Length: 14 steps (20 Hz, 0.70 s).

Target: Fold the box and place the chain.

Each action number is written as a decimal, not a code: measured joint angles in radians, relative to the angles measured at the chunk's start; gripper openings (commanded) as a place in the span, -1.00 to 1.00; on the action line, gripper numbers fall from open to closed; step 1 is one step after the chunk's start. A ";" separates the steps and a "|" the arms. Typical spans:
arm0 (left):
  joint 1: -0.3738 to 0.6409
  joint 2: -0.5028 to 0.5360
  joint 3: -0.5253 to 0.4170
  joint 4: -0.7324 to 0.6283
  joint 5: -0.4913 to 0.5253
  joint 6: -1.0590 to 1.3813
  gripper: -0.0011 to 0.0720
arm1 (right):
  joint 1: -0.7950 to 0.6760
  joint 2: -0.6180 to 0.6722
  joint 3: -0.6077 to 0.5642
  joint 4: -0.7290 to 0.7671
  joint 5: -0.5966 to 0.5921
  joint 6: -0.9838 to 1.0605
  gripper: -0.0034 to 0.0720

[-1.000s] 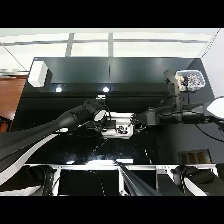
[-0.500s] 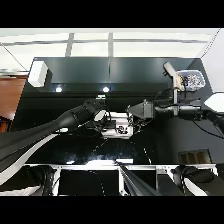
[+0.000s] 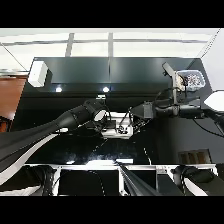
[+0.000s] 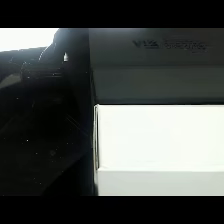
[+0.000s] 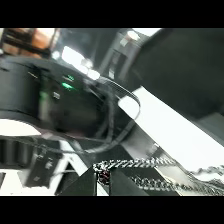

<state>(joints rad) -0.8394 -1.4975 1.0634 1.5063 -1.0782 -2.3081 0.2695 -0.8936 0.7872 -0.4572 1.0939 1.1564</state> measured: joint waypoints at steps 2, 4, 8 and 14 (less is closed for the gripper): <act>0.000 0.000 0.000 0.000 0.000 0.000 -0.89 | 0.000 -0.002 -0.018 -0.021 0.001 0.008 -0.85; 0.000 0.000 0.000 0.000 0.000 0.000 -0.89 | 0.008 -0.002 -0.042 -0.031 -0.011 0.018 -0.85; 0.000 0.000 0.000 0.000 0.000 0.000 -0.89 | 0.028 -0.003 -0.073 -0.043 -0.053 0.038 -0.16; 0.000 0.000 0.000 0.000 0.000 0.000 -0.89 | -0.147 0.027 -0.040 -0.072 0.061 0.023 -0.17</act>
